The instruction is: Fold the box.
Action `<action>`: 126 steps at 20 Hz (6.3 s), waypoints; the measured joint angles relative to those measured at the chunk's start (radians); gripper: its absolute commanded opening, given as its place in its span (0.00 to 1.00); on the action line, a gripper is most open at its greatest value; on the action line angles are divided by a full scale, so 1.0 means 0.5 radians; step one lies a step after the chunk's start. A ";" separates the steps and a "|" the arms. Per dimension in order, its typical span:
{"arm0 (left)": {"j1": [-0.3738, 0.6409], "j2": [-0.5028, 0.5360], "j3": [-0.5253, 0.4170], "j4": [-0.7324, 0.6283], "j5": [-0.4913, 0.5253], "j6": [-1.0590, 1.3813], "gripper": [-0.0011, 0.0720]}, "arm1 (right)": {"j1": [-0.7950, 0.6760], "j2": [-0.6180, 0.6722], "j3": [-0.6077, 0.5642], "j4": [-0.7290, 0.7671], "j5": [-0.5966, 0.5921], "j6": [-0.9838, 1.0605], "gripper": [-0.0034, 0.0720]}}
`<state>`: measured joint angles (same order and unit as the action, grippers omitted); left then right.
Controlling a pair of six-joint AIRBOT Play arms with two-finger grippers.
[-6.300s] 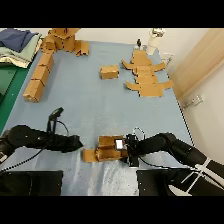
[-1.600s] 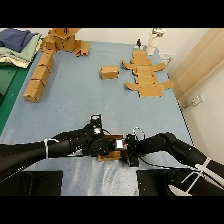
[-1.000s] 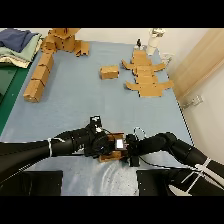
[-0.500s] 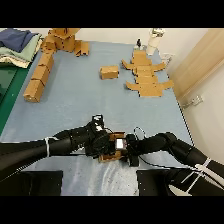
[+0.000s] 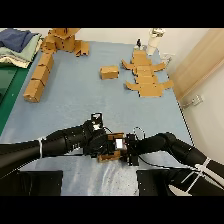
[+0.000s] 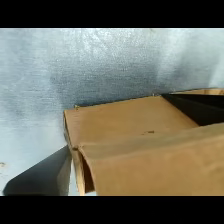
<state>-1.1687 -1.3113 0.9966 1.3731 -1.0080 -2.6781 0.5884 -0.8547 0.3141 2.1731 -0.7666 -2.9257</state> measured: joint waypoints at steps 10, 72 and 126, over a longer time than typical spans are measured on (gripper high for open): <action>0.000 0.036 0.000 0.024 -0.048 0.031 0.58 | 0.000 0.000 0.000 -0.002 -0.002 0.000 0.72; 0.339 0.507 -1.077 -1.382 1.070 4.526 0.97 | -0.001 0.001 0.000 -0.007 -0.012 0.003 0.72; 0.592 0.475 -1.045 -1.553 0.954 4.976 0.97 | 0.000 0.000 -0.001 -0.002 -0.001 0.001 0.72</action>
<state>-0.8726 -1.0740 0.4740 0.5968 -0.5312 -0.1902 0.5884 -0.8547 0.3138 2.1723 -0.7670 -2.9253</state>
